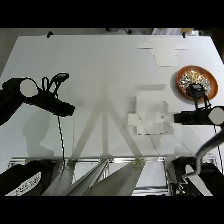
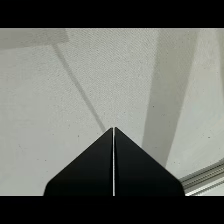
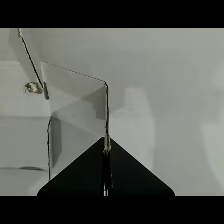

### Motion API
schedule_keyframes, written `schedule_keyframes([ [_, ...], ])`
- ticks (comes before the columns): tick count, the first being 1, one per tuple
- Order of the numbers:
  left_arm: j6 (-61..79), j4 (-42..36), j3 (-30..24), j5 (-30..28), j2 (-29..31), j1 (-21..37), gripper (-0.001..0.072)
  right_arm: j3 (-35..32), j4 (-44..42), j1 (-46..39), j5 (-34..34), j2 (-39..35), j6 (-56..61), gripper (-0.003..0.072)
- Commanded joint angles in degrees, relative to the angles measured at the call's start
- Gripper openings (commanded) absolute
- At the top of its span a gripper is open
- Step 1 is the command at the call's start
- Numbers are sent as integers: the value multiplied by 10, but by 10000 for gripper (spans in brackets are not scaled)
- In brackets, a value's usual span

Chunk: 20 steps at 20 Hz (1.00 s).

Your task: Fold the box and place the chain.

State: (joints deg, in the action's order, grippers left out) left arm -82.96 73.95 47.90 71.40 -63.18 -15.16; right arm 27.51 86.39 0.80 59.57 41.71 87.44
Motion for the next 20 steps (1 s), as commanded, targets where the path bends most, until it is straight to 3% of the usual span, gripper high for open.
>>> schedule_keyframes([
  [1,0,0,0,0,0,0,8,-33,-52,108,-33,-33,56,19],
  [4,6,2,0,-91,0,1,7,-33,-51,173,-54,-33,85,20],
  [7,10,-8,0,-133,0,0,23,-33,-52,207,-72,-34,110,20],
  [8,20,-19,0,-144,-2,0,67,-33,-52,213,-72,-34,113,20],
  [9,46,-42,0,-150,-6,0,181,-33,-52,216,-72,-33,113,20],
  [10,97,-86,0,-151,-15,0,348,-33,-52,217,-72,-34,113,20],
  [14,373,-400,0,-125,-92,0,451,-33,-54,217,-71,-33,113,20],
  [16,453,-522,16,-94,-144,0,455,-33,-55,217,-71,-34,113,20],
  [19,454,-492,84,-27,-230,-23,473,-33,-55,217,-71,-34,113,20],
  [20,454,-478,99,-21,-253,-35,542,-33,-55,217,-71,-34,113,20],
])
